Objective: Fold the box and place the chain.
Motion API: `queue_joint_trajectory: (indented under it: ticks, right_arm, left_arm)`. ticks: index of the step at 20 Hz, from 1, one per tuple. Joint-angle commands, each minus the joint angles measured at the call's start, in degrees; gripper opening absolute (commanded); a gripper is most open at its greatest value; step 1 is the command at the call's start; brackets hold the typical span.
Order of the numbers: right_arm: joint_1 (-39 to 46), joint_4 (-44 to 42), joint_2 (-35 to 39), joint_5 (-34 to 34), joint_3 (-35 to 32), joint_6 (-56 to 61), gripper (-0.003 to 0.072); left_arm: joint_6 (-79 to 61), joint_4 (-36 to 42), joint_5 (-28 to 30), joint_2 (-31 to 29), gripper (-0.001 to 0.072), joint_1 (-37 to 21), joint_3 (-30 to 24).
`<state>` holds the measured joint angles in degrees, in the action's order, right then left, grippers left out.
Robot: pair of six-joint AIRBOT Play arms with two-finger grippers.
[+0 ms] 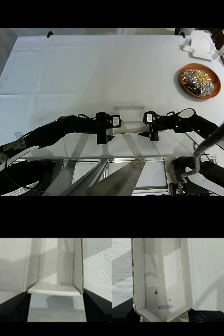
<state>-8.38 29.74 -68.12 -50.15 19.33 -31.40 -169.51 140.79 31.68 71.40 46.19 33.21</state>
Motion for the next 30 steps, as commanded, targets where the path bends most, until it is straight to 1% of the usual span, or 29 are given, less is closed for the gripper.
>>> queue_joint_trajectory:
  ticks: [1,5,9,12,14,18,19,21,23,25,26,27,30]
  right_arm:
    - [0.0,0.0,0.0,0.0,0.0,0.0,0.0432]
    - [0.0,0.0,0.0,0.0,0.0,0.0,0.0432]
    - [0.0,0.0,0.0,0.0,0.0,0.0,0.0432]
    - [0.0,0.0,0.0,0.0,0.0,0.0,0.0432]
    - [0.0,0.0,0.0,0.0,0.0,0.0,0.0432]
    - [0.0,0.0,0.0,0.0,0.0,0.0,0.0432]
    - [0.0,0.0,0.0,0.0,0.0,0.0,0.0432]
    - [0.0,0.0,0.0,0.0,0.0,0.0,0.0432]
    - [0.0,0.0,0.0,0.0,0.0,0.0,0.0432]
    - [0.0,0.0,0.0,0.0,0.0,0.0,0.0432]
    - [0.0,0.0,0.0,0.0,0.0,0.0,0.0432]
    - [0.0,0.0,0.0,0.0,0.0,0.0,0.0432]
    - [0.0,0.0,0.0,0.0,0.0,0.0,0.0432]
  left_arm:
    - [0.0,1.8,3.8,1.9,0.0698,-2.7,1.6]
    - [0.0,2.8,4.3,2.2,0.0696,-3.3,1.6]
    - [0.0,3.4,2.9,2.3,0.0695,-1.2,1.6]
    - [0.0,3.4,2.4,3.5,0.0693,-0.3,1.6]
    - [0.0,3.4,1.9,3.9,0.0673,0.6,1.6]
    - [0.0,3.8,0.6,3.9,0.0671,2.4,1.6]
    - [0.0,3.8,0.4,3.9,0.0630,2.5,1.6]
    - [0.0,3.8,0.2,3.9,0.0616,2.5,1.6]
    - [0.0,3.8,-0.6,4.2,0.0453,2.4,1.6]
    - [0.0,3.8,-1.2,5.1,0.0399,2.4,1.6]
    - [0.0,3.8,-1.3,5.4,0.0324,2.5,1.6]
    - [0.0,3.7,-1.3,5.7,0.0311,2.5,1.6]
    - [0.0,3.3,-1.3,5.7,0.0312,2.5,1.6]
